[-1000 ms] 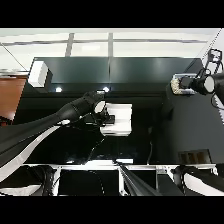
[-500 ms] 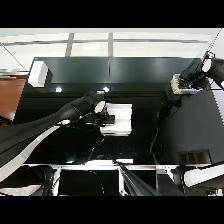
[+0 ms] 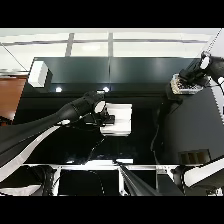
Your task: Fold the box and place the chain.
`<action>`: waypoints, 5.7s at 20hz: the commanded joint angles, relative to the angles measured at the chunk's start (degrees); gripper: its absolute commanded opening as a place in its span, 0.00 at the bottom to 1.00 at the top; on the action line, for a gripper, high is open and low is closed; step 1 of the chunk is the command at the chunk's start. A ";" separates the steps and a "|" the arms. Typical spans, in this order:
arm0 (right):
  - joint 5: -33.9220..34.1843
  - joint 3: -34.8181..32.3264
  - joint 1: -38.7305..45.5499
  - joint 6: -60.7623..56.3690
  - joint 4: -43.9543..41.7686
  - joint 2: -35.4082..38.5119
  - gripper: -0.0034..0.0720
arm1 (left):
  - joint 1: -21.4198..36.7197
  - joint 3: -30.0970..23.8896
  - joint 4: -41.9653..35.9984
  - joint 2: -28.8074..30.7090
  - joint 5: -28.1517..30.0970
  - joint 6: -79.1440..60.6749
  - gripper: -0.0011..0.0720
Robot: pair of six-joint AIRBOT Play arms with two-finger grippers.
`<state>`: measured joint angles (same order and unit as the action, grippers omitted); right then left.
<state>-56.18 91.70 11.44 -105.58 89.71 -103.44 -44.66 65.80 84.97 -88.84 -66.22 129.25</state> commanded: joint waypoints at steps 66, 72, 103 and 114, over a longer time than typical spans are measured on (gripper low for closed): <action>-20.46 -15.61 -28.57 33.55 -53.40 43.15 0.06 | 0.04 0.02 -0.15 -0.02 -0.28 -0.02 0.05; -15.47 -20.76 -30.12 33.62 -51.69 42.42 0.06 | 0.04 0.02 -0.15 -0.02 -0.37 -0.02 0.05; -8.79 -31.58 -35.21 31.08 -38.82 33.00 0.47 | 0.02 0.02 -0.15 -0.02 -0.33 -0.02 0.05; -17.84 -31.43 -16.06 30.64 -29.51 45.55 0.47 | 0.24 0.04 0.04 -0.76 0.20 2.32 0.05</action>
<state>-72.03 60.25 -7.79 -74.85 59.02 -59.53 -44.53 65.87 84.82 -89.30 -66.65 129.47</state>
